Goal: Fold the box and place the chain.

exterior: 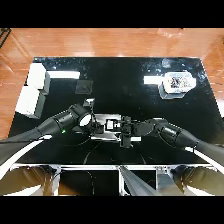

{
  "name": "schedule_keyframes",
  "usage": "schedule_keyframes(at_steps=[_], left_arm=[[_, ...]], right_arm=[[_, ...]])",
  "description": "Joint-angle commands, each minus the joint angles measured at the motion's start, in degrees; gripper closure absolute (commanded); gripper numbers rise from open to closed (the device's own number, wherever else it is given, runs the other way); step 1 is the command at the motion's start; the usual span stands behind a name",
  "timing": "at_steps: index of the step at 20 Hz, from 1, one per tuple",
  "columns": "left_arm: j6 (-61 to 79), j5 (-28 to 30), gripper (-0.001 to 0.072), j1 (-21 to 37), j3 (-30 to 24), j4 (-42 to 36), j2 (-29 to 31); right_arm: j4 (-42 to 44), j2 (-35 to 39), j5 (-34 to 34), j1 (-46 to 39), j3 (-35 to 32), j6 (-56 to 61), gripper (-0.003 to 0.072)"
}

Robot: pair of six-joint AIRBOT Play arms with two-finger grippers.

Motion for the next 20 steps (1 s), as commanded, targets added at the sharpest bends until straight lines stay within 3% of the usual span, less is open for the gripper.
schedule_keyframes(at_steps=[1, 2, 3, 6, 11, 15, 17, 20], left_arm=[[0.0, 0.0, 0.0685, 0.0, 0.0, 0.0, 0.0], [0.0, 0.0, 0.0685, 0.0, 0.0, 0.0, 0.0], [0.0, 0.0, 0.0685, 0.0, 0.0, 0.0, 0.0], [0.0, 0.0, 0.0685, 0.0, 0.0, 0.0, 0.0], [0.0, 0.0, 0.0685, 0.0, 0.0, 0.0, 0.0], [0.0, 0.1, 0.0685, 0.0, 0.0, 0.0, 0.0], [0.0, 0.1, 0.0685, 0.0, 0.0, 0.0, 0.0], [0.0, 0.4, 0.0685, 0.0, 0.0, 0.0, 0.0]], right_arm=[[-0.2, 0.0, -0.1, 0.0, 0.0, 0.3, 0.0545], [-0.3, 0.0, -0.2, -0.3, 0.0, 0.3, 0.0549], [-0.4, 0.3, -0.5, -0.9, 0.0, 1.9, 0.0649], [-0.5, 4.8, -5.7, -5.5, 0.0, 10.3, 0.0663], [-0.5, 15.1, -28.2, -23.6, 0.0, 39.5, 0.0663], [-7.2, 19.8, -39.2, -41.4, -0.5, 56.7, 0.0664], [-6.4, 19.8, -38.2, -46.0, -4.0, 63.0, 0.0664], [-2.6, 19.3, -31.9, -44.9, -11.8, 68.1, 0.0664]])
